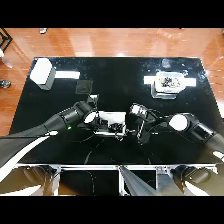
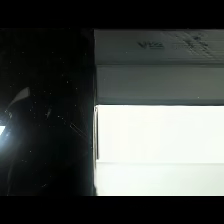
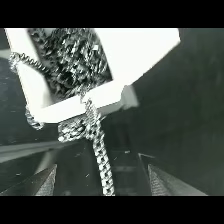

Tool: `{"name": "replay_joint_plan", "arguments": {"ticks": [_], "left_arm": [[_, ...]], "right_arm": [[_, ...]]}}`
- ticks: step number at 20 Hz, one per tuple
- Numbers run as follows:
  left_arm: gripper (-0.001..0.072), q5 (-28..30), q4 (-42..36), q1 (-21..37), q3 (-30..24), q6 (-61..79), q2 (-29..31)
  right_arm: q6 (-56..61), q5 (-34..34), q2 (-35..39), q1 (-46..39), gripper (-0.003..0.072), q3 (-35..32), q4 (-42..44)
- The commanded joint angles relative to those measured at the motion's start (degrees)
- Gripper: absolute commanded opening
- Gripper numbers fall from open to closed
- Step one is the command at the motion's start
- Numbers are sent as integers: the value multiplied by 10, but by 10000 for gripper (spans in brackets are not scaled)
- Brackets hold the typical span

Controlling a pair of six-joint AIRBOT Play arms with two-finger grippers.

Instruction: Fold the box and place the chain.

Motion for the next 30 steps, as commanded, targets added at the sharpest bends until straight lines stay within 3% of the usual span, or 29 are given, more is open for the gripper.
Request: {"name": "replay_joint_plan", "arguments": {"ticks": [1, 11, 15, 26, 27, 28, 29, 30], "left_arm": [[27, 0, 0, 0, 0, 0, 0], [27, 0, 0, 0, 0, 0, 0], [27, 0, 0, 0, 0, 0, 0], [27, 0, 0, 0, 0, 0, 0], [27, 0, 0, 0, 0, 0, 0], [27, 0, 0, 0, 0, 0, 0], [27, 0, 0, 0, 0, 0, 0], [27, 0, 0, 0, 0, 0, 0]], "right_arm": [[-92, -27, -30, 14, 709, -4, 27], [-181, -35, -96, 23, 703, -4, 94], [-218, -69, -102, 23, 702, -4, 135], [-233, -65, -123, 23, 701, -4, 152], [-233, -65, -123, 23, 693, -4, 152], [-233, -65, -123, 23, 579, -4, 152], [-233, -66, -123, 23, 530, -4, 152], [-233, -66, -123, 23, 529, -4, 152]]}}
